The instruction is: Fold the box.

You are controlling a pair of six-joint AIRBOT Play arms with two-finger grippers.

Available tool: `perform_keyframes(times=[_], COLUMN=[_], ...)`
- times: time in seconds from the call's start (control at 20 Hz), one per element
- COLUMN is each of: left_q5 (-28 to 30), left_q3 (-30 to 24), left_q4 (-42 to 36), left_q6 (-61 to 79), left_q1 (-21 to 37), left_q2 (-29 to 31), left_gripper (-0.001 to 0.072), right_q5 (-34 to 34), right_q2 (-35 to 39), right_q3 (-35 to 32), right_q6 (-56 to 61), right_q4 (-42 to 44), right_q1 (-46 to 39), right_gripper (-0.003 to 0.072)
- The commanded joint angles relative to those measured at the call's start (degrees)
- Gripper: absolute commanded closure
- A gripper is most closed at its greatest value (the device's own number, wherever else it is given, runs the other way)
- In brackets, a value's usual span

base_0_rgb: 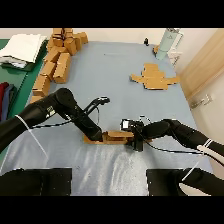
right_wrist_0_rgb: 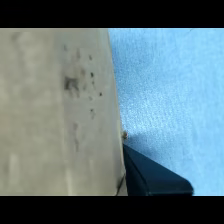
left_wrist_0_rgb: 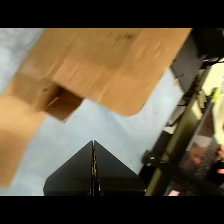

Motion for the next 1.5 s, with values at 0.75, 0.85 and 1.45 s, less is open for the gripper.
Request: perform_keyframes(times=[0.75, 0.85, 1.45], left_q5=[28.41, 27.58, 21.88], left_q3=[2.38, 2.45, 2.73], left_q4=[-6.32, -6.32, -11.82], left_q6=[-4.44, -4.44, 10.08], left_q1=[0.2, 0.2, 3.78], left_q2=[-13.6, -14.75, -12.76], left_gripper=[0.0696, 0.0696, 0.0697], right_q5=[-0.02, 0.0, -0.02], right_q2=[0.02, 0.04, 0.04], right_q3=[0.02, 0.02, 0.02], right_q6=[0.02, 0.0, 0.02], right_q4=[-0.15, -0.15, -0.15], right_q1=[0.0, 0.0, 0.0], right_gripper=[0.0185, 0.0186, 0.0186])
